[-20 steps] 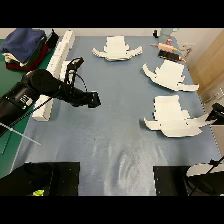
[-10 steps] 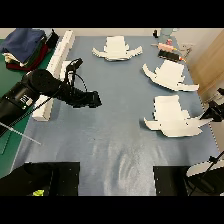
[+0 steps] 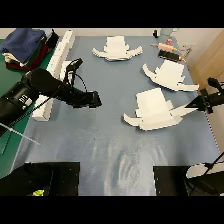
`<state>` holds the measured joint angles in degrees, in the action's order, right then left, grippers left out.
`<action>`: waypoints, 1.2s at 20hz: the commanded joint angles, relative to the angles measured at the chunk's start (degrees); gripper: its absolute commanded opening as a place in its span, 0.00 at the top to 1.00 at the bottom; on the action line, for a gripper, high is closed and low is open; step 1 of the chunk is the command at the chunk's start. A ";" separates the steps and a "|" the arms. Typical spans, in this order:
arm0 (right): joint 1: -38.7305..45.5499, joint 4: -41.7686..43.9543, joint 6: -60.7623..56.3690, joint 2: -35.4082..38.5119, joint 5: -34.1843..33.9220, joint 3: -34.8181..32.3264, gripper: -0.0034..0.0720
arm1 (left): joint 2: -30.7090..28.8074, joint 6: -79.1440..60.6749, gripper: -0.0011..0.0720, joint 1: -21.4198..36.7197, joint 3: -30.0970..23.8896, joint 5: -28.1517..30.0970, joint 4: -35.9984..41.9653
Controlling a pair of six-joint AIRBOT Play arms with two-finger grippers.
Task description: Fold the box.
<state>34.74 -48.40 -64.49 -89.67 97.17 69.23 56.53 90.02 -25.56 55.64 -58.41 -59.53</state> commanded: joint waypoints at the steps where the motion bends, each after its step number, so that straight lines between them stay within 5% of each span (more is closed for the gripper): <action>1: -7.52 3.65 -6.21 10.54 -10.10 -10.82 0.95 | -0.04 -2.78 0.16 3.13 0.02 -4.85 -0.04; 7: -27.98 1.92 -16.57 34.38 -29.90 -38.05 0.95 | -0.04 -12.87 0.16 15.10 -0.48 -15.76 -0.04; 11: -40.13 1.75 -21.70 47.50 -42.62 -50.40 0.95 | -0.07 -16.11 0.16 18.14 -1.29 -14.27 0.13; 17: -55.25 -5.97 -21.42 55.19 -50.95 -53.88 0.95 | 4.46 -18.40 0.16 16.72 -2.71 -12.59 0.92; 24: -61.77 -8.41 -21.49 56.52 -55.98 -53.88 0.95 | 16.72 -30.40 0.19 16.68 -3.82 -14.23 17.03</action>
